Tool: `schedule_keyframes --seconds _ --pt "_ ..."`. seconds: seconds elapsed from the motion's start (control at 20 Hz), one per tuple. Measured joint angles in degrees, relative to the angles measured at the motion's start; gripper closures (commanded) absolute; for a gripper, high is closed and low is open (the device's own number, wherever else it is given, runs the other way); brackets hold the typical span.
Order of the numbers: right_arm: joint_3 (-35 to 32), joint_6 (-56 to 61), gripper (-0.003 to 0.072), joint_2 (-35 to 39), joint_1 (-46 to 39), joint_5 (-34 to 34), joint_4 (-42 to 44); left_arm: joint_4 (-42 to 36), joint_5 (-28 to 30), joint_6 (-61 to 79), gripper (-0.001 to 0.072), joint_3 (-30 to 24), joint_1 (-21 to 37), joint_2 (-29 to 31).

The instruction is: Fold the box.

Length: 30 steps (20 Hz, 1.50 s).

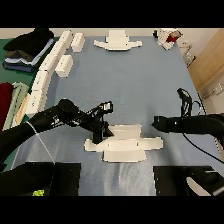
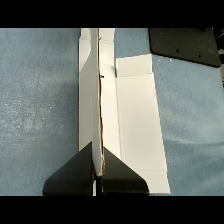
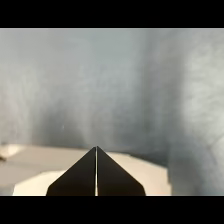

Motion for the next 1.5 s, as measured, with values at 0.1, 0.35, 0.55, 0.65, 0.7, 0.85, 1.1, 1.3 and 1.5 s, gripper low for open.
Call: schedule_keyframes --seconds 0.1,0.35,0.55,0.65,0.7,0.85,1.1,1.3,1.5 --pt "0.0 0.0 0.0683 2.4 4.6 -3.8 0.7 0.0 0.0 0.0 0.0696 0.0 0.0 0.0" --pt "-1.0 0.2 0.0682 4.8 24.2 -9.0 1.4 0.0 0.0 0.0 0.0695 0.0 0.0 0.0" --pt "-2.0 0.2 -0.0023 4.8 42.7 -9.2 -9.0 0.0 0.0 0.0 0.0695 0.0 0.0 0.0" --pt "-2.1 0.2 -0.0023 3.6 48.4 -7.8 -17.2 0.0 0.0 0.0 0.0696 0.0 0.0 0.0" --pt "-2.2 0.2 -0.0023 2.6 50.2 -6.8 -20.8 0.0 0.0 0.0 0.0696 0.0 0.0 0.0" --pt "-2.3 0.0 -0.0023 -1.2 53.2 -4.9 -27.2 0.0 0.0 0.0 0.0696 0.0 0.0 0.0" --pt "-2.3 -3.5 -0.0023 -7.4 54.6 -2.0 -31.3 0.0 0.0 0.0 0.0696 0.0 0.0 0.0" --pt "-2.3 -4.6 -0.0023 -9.3 54.9 -1.0 -32.2 0.0 0.0 0.0 0.0696 0.0 0.0 0.0" --pt "-2.3 -6.2 -0.0022 -10.7 54.9 -0.5 -32.7 0.0 0.0 0.0 0.0696 0.0 0.0 0.0"
